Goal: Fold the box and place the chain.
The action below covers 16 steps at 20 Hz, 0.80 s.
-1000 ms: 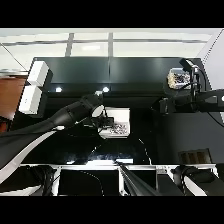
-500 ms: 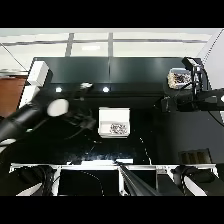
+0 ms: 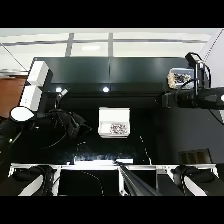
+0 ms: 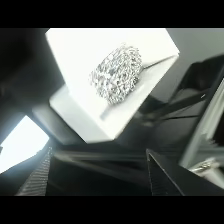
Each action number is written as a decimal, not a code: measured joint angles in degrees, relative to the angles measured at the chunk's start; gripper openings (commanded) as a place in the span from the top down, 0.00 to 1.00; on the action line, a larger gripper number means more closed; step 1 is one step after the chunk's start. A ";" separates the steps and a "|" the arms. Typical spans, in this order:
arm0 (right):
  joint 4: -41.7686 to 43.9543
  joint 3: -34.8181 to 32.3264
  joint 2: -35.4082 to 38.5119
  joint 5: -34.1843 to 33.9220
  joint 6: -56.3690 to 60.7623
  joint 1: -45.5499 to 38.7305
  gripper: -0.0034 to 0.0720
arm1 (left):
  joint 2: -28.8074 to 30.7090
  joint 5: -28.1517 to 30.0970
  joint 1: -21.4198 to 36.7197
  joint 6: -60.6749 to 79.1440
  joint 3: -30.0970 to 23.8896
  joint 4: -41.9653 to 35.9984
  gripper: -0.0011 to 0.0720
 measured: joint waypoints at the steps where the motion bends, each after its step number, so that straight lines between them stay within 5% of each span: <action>1: -0.09 0.00 0.00 -0.46 0.20 0.00 0.24 | -0.83 1.16 0.35 6.88 -0.61 -1.29 0.00; 7: -0.33 0.00 0.00 -1.60 0.87 0.00 0.24 | -8.28 5.18 -1.60 33.11 -0.02 1.33 0.00; 16: -0.85 0.00 0.00 -1.64 1.05 0.00 0.24 | -20.96 5.60 -7.45 41.79 5.90 3.45 0.00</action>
